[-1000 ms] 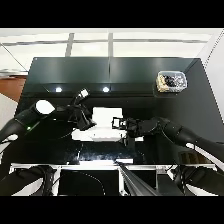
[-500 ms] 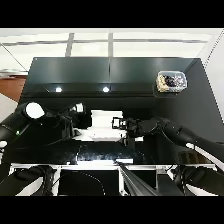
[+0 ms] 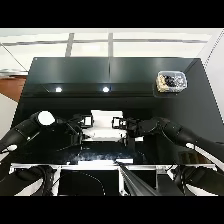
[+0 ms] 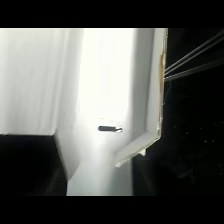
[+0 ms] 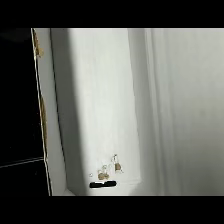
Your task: Fold the box and place the chain.
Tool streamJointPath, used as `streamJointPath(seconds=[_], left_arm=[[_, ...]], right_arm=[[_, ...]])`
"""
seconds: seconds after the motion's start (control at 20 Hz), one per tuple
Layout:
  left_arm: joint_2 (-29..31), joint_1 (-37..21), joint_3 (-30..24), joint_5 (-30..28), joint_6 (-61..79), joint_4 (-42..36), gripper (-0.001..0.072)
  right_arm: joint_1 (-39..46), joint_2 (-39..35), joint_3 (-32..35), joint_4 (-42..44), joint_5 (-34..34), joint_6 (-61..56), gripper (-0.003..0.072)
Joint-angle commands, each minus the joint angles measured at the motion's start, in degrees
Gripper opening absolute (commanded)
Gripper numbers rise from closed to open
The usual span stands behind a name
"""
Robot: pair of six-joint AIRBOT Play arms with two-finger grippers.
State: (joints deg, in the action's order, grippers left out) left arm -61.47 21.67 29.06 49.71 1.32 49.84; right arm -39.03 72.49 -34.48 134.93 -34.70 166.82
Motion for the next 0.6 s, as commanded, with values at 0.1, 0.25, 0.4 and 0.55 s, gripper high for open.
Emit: streamJointPath(seconds=[0.1,0.25,0.4,0.55], left_arm=[[-0.6,0.4,-0.2,2.2,0.9,-2.6,0.0258],[-0.6,0.5,-0.2,1.9,0.9,-2.6,0.016],[-0.7,0.5,-0.2,1.7,0.9,-5.1,0.0158],[-2.4,2.0,-0.2,1.1,1.7,-7.1,0.0044]], right_arm=[[0.0,0.0,0.0,0.0,0.0,0.1,0.0399],[0.0,0.0,0.0,0.0,0.0,0.1,0.0399],[0.0,0.0,0.0,0.0,0.0,0.1,0.0399],[0.0,0.0,0.0,0.0,0.0,0.1,0.0399]])
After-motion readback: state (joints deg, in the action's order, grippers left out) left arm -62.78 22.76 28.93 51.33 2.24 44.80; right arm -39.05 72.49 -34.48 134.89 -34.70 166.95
